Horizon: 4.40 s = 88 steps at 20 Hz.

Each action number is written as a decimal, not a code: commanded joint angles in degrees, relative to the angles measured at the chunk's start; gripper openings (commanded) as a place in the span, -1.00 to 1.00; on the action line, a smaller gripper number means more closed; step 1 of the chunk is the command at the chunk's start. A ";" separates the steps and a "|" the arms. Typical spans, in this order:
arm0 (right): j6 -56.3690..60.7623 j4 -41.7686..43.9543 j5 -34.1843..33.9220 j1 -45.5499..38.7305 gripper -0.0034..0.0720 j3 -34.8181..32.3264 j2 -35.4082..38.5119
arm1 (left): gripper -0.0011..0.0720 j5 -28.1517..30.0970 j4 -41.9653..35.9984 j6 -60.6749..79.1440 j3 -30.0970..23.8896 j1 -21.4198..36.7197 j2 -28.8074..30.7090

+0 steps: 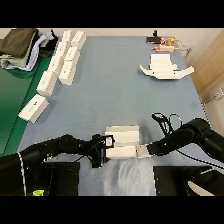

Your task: Fold the box.

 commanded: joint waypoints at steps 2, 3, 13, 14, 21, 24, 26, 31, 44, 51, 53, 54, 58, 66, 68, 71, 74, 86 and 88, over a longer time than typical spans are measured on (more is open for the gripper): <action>-2.64 4.07 0.04 0.02 -0.90 2.10 0.07 | 0.29 0.02 0.00 0.02 0.04 0.00 -0.04; -3.08 4.42 0.00 0.00 -0.90 2.84 0.04 | 0.29 0.02 0.00 0.02 0.04 0.00 -0.04; -6.05 8.57 0.09 0.02 -0.47 4.74 -0.17 | 0.29 0.02 0.00 0.02 0.04 0.00 -0.04; -6.08 8.57 0.09 0.00 -0.47 4.74 -0.17 | 0.29 0.02 0.00 0.02 0.04 0.00 -0.04; -6.43 9.25 0.20 0.02 -0.47 4.74 -0.17 | 0.29 0.02 0.00 0.02 0.04 0.00 -0.04; -8.46 12.07 0.20 0.00 -0.44 4.74 -0.17 | 0.29 0.02 0.00 0.02 0.04 0.00 -0.04; -8.41 12.07 0.20 0.00 0.00 4.74 -0.17 | 0.29 0.02 0.00 0.02 0.04 0.00 -0.04; -8.39 12.11 0.70 0.00 0.00 4.74 -0.17 | 0.29 0.02 0.00 0.02 0.04 0.00 -0.04; 2.43 1.86 7.48 11.17 0.12 7.87 -9.77 | 0.29 0.02 0.00 0.02 0.04 0.00 -0.04; 29.16 -15.08 2.99 24.35 0.08 15.61 -19.76 | 0.29 0.02 0.00 0.02 0.04 0.00 -0.04; 32.44 -15.06 3.23 25.40 0.08 16.22 -20.65 | 0.29 0.02 0.00 0.02 0.04 0.00 -0.04; 34.36 -15.06 3.26 25.42 0.08 16.24 -20.65 | 0.29 0.02 0.00 0.02 0.04 0.00 -0.04; 38.38 -14.82 3.56 25.44 0.06 16.24 -20.68 | 0.29 0.02 0.00 0.02 0.04 0.00 -0.04; 40.13 -14.21 4.11 26.71 -0.90 16.24 -24.48 | 0.29 0.02 0.00 0.02 0.04 0.00 -0.04; 40.19 -14.19 4.11 26.95 -0.91 16.24 -25.07 | 0.29 0.02 0.00 0.02 0.04 0.00 -0.02; 40.11 -14.16 4.02 26.95 -0.71 16.87 -25.07 | 0.29 0.02 0.00 0.02 0.04 0.00 -0.04; 40.06 -14.16 2.99 26.95 -0.10 18.73 -25.07 | 0.29 0.02 0.00 0.02 0.04 0.00 -0.04; 41.75 -16.15 -2.51 26.88 -0.10 19.04 -25.07 | 0.29 0.02 0.00 0.02 0.04 0.00 -0.04; 42.71 -16.13 -2.51 26.91 -0.10 19.04 -25.07 | 0.29 0.02 0.00 0.02 0.04 0.00 -0.04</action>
